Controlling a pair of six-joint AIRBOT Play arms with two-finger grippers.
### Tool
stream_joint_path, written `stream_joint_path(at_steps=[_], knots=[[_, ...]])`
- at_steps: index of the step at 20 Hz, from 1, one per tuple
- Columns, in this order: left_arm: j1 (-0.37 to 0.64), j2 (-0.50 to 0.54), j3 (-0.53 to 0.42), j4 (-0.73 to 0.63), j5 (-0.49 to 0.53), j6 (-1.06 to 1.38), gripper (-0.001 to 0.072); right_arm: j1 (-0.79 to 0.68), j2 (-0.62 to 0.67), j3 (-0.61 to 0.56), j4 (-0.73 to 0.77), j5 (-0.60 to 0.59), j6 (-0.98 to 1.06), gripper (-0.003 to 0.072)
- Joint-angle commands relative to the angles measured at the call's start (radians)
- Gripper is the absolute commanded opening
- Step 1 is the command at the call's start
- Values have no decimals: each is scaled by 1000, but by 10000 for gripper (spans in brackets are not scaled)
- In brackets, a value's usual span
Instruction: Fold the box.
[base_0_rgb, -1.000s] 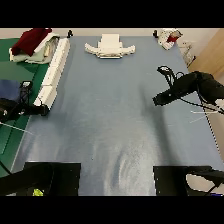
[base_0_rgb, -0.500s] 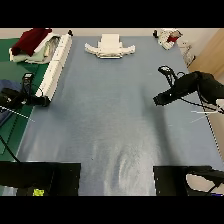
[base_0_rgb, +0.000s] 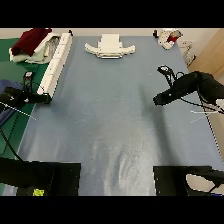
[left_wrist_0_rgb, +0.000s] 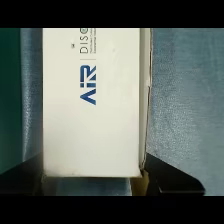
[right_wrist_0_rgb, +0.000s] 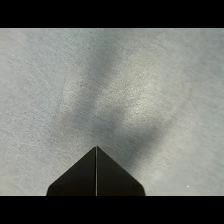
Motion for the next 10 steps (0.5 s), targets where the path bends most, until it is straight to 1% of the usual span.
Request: stream_joint_path(at_steps=[1,9,10], knots=[[-1,-2,1,-13,-10,0,549,1,0,1,1,0,0,6],[0,-2,1,-8,-9,3,557,1,0,1,1,0,0,6],[0,-2,1,-7,-8,3,698,1,0,1,1,0,0,6]])
